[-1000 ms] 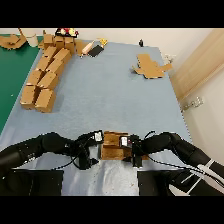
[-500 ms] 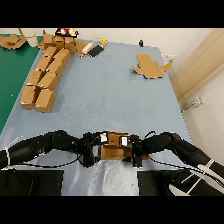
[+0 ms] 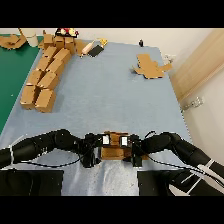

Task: Fold the box.

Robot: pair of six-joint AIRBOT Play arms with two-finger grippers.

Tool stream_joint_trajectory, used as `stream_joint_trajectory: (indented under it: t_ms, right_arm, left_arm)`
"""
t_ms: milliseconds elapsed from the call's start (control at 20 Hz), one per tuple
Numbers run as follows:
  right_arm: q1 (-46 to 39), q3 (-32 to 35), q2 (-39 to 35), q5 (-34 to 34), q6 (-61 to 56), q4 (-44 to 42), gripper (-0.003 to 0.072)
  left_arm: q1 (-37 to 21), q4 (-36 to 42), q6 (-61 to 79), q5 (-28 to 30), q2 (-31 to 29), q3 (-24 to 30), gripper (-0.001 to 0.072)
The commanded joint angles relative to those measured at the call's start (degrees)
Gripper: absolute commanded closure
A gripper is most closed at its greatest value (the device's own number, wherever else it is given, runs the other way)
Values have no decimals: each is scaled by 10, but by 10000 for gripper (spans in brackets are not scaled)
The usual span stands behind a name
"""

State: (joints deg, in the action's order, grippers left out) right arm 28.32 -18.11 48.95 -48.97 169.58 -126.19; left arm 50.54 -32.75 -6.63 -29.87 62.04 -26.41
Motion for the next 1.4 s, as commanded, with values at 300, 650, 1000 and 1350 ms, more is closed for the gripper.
stream_joint_trajectory:
  t_ms: [300, 650, 1000, 1350]
  right_arm:
    - [0, 0, 0, 0, 0, 0, 189]
    - [0, 0, 0, 0, 0, 0, 190]
    - [0, 0, 0, 0, 0, 4, 189]
    - [0, 0, 0, 0, 0, 4, 190]
  left_arm:
    - [20, 10, 47, 10, 13, -1, 40]
    - [20, 25, 47, 40, 26, -7, 41]
    - [20, 54, 47, 48, 42, -7, 42]
    - [20, 58, 47, 39, 46, -7, 64]
